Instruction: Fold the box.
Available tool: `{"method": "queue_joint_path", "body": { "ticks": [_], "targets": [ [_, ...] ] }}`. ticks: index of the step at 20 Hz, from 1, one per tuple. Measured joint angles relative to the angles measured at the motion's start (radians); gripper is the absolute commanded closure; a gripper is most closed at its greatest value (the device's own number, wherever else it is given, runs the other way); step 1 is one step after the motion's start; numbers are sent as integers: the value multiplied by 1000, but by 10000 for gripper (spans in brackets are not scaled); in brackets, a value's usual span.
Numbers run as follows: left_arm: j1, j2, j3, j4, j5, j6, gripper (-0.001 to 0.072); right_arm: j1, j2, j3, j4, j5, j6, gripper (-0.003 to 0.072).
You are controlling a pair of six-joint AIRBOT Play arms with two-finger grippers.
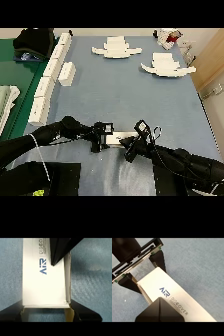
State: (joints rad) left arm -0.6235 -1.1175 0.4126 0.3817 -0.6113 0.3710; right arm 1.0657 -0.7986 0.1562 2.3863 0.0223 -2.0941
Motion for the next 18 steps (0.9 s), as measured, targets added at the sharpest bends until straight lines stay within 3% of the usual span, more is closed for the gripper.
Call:
{"method": "queue_joint_path", "body": {
  "ticks": [7,18],
  "targets": [
    [0,0,0,0,0,2,198,0,3,-2,0,-5,0,682],
    [0,0,0,0,-1,3,198,-12,123,7,-47,-10,-8,682]
  ]
}}
